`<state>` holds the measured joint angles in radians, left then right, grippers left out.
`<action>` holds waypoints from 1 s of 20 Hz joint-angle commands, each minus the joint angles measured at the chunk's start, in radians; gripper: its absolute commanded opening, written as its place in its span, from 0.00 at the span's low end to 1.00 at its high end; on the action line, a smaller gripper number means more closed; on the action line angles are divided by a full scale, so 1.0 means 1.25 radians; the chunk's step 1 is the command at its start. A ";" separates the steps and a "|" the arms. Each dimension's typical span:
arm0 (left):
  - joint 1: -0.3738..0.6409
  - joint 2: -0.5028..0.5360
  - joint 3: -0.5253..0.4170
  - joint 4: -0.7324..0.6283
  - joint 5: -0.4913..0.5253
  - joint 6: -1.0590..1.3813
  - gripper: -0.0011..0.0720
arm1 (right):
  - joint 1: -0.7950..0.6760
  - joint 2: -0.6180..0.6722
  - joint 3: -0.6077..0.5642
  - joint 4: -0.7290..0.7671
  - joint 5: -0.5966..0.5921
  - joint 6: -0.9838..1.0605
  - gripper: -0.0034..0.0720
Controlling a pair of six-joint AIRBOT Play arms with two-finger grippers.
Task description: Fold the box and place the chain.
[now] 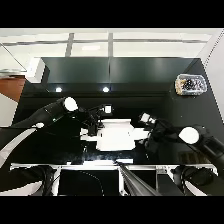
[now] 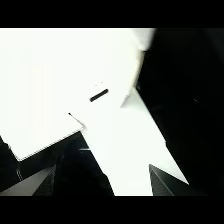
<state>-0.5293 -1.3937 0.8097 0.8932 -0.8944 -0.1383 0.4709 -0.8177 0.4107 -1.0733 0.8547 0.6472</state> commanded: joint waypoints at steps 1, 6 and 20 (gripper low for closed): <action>0.000 -0.001 -0.001 0.003 0.001 0.000 0.06 | 0.092 -0.073 0.026 -0.114 -0.034 -0.004 0.98; 0.000 -0.001 -0.001 0.005 0.001 0.000 0.06 | 0.094 -0.092 0.020 0.111 -0.030 -0.329 0.98; 0.000 -0.001 -0.001 0.005 0.001 0.000 0.06 | 0.170 -0.143 0.014 0.180 -0.128 -0.358 0.98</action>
<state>-0.5301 -1.3952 0.8097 0.9001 -0.8928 -0.1383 0.6476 -0.9947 0.4313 -0.8677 0.7605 0.1696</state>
